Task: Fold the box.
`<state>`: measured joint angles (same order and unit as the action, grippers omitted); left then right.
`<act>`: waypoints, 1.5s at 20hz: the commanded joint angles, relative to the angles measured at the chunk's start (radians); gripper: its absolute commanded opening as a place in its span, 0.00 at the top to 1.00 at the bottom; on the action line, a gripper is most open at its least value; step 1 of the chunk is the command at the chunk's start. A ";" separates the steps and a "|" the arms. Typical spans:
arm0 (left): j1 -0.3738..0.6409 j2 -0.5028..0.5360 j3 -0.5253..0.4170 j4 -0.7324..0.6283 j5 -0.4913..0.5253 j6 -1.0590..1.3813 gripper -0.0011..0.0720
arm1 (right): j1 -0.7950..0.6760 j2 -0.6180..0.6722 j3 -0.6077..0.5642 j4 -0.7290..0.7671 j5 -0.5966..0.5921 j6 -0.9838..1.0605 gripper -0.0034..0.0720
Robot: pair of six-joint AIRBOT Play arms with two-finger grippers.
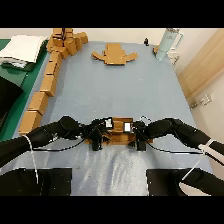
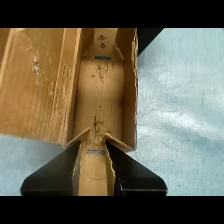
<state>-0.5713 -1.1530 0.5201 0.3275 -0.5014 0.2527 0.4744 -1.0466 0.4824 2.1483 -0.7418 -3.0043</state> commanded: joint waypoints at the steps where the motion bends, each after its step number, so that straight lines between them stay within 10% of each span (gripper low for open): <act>1: -0.009 -0.001 0.000 -0.040 0.020 0.028 0.68 | 0.001 0.001 0.000 0.001 0.000 0.000 0.23; 9: -0.009 -0.019 0.000 -0.044 -0.014 0.019 0.63 | 0.001 0.001 0.000 0.001 0.000 0.000 0.23; 11: -0.009 -0.019 0.000 -0.045 -0.014 0.019 0.16 | 0.001 0.001 0.000 0.001 0.000 0.000 0.23; 21: -0.009 -0.019 0.000 -0.048 -0.014 0.018 0.18 | 0.001 0.001 0.000 -0.002 0.000 0.000 0.23; 22: -0.009 -0.019 0.000 -0.047 -0.013 0.010 0.25 | 0.001 0.001 0.000 -0.002 0.000 0.000 0.23; 23: -0.008 -0.014 0.000 -0.031 -0.014 -0.004 0.76 | 0.001 0.001 0.000 -0.002 0.000 0.000 0.23; 24: -0.008 -0.001 0.000 0.003 -0.013 -0.013 0.97 | 0.001 0.001 0.000 -0.002 0.000 0.000 0.23; 30: -0.006 0.137 0.000 0.327 -0.073 -0.416 0.97 | 0.001 0.001 0.000 -0.003 0.000 0.000 0.23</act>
